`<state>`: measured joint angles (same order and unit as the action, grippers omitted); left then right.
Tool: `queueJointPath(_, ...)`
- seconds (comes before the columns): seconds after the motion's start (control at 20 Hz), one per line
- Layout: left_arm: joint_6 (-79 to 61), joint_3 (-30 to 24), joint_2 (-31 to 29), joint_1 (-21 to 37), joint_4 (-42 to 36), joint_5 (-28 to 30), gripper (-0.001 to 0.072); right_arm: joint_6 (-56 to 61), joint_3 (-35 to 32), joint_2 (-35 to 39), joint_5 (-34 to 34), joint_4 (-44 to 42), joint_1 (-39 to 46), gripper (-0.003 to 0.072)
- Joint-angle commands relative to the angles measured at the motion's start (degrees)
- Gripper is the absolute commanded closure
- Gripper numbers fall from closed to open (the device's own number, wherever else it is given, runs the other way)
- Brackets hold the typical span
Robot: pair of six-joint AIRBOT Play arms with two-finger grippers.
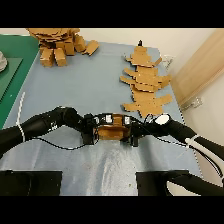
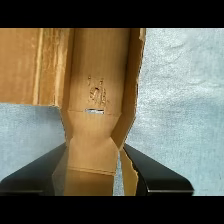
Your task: Fold the box.
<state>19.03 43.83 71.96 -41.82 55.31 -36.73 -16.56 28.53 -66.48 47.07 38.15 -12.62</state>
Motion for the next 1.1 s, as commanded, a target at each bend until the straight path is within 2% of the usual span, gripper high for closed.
queueJointPath(0.0,-0.59,0.33,0.83,-0.02,-0.17,-0.13,0.0226,0.02,-0.04,0.0,-0.02,-0.02,0.0,0.0166)
queueJointPath(0.45,-0.59,1.95,2.38,-0.37,-1.31,0.24,0.0243,0.02,-0.04,0.0,-0.02,-0.02,0.0,0.0166)
queueJointPath(0.5,-0.63,1.95,2.71,-0.63,-1.2,0.07,0.0399,0.02,-0.04,0.0,-0.02,-0.02,0.0,0.0166)
queueJointPath(0.55,-1.73,1.97,2.89,-0.98,-1.14,0.15,0.0488,0.02,-0.04,0.0,-0.02,-0.02,0.0,0.0166)
queueJointPath(1.05,-4.48,3.32,4.94,-2.86,-1.27,4.13,0.0491,0.04,-0.04,0.0,0.0,-0.11,0.0,0.0166)
